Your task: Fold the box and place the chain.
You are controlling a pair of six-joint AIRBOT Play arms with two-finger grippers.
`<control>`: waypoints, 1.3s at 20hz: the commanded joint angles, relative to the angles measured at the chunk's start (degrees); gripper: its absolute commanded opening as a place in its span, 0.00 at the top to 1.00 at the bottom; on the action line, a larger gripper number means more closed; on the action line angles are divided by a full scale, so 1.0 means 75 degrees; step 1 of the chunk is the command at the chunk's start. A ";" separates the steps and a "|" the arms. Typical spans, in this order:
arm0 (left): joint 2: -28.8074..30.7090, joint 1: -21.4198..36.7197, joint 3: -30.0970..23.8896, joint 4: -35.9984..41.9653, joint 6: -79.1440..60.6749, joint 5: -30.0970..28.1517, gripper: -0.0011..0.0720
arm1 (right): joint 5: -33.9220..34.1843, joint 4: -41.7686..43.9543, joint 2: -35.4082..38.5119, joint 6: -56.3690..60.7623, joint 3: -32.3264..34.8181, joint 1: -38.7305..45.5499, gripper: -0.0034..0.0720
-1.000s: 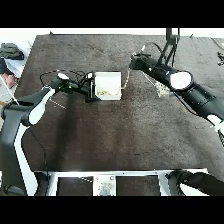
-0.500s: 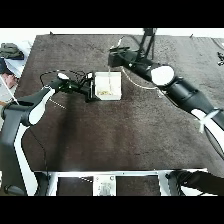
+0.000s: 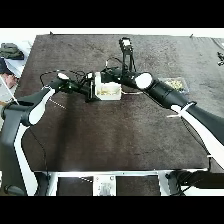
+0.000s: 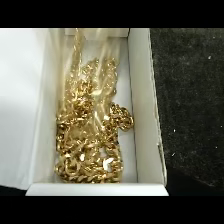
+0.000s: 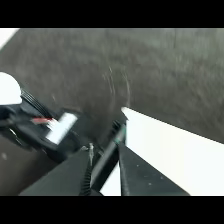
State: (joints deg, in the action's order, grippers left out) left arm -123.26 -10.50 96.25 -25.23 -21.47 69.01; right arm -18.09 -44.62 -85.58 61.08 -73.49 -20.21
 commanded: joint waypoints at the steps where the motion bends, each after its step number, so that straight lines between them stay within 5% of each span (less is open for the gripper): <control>1: 0.0000 0.0003 0.0000 0.0003 0.0000 0.0000 0.57 | -0.1090 -0.0189 0.0239 0.0026 0.0204 0.0583 0.67; 7: 0.0000 0.0003 0.0000 0.0003 0.0000 -0.0003 0.57 | -0.0938 -0.0224 0.1504 0.0466 0.2500 0.2573 0.67; 11: 0.0000 0.0003 0.0000 0.0003 0.0000 0.0000 0.57 | 0.0143 -0.0219 0.1489 0.0664 0.3407 0.3824 0.67; 26: 0.0000 0.0003 0.0000 0.0003 0.0000 0.0000 0.57 | 0.0991 0.0187 -0.0428 0.0694 0.2769 0.4068 0.64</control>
